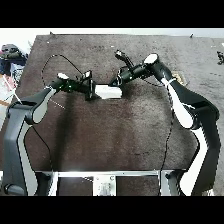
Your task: Fold the box and place the chain.
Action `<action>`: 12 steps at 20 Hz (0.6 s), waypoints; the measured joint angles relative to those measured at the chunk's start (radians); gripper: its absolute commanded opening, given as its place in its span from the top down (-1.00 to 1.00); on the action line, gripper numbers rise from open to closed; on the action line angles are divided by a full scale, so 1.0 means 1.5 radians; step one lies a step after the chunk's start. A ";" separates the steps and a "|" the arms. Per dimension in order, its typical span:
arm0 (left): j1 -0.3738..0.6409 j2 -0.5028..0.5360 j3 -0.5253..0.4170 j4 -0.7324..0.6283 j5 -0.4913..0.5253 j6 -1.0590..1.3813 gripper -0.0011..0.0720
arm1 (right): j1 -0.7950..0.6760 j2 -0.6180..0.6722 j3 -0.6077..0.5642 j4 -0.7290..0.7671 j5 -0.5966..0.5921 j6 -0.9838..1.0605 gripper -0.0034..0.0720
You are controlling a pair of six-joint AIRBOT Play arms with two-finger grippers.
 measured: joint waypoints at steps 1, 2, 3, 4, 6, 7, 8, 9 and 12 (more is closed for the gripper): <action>0.000 0.000 0.000 0.000 0.000 0.000 0.05 | -0.001 -0.006 -0.006 -0.001 0.001 0.005 0.87; 0.000 0.000 0.000 0.000 0.000 0.000 0.05 | -0.001 -0.011 -0.012 -0.001 0.001 0.010 0.87; 0.000 0.000 0.000 0.000 0.000 0.000 0.05 | -0.001 -0.016 -0.018 -0.001 0.003 0.014 0.87; 0.000 0.000 0.000 0.000 0.000 0.001 0.05 | -0.001 -0.020 -0.023 -0.001 0.003 0.016 0.87; 0.000 0.000 0.000 0.000 0.000 0.001 0.05 | -0.002 -0.025 -0.032 -0.006 0.003 0.020 0.87; 0.000 0.000 0.000 0.000 0.000 0.001 0.05 | -0.002 -0.027 -0.036 -0.011 0.003 0.024 0.87; 0.000 0.000 0.000 0.000 0.000 0.001 0.05 | -0.002 -0.028 -0.037 -0.017 0.003 0.028 0.87; 0.000 0.000 0.000 0.000 0.000 0.001 0.05 | -0.002 -0.028 -0.040 -0.021 0.002 0.032 0.87; 0.000 0.000 0.000 0.000 0.000 0.001 0.05 | -0.002 -0.020 -0.043 -0.026 0.001 0.032 0.87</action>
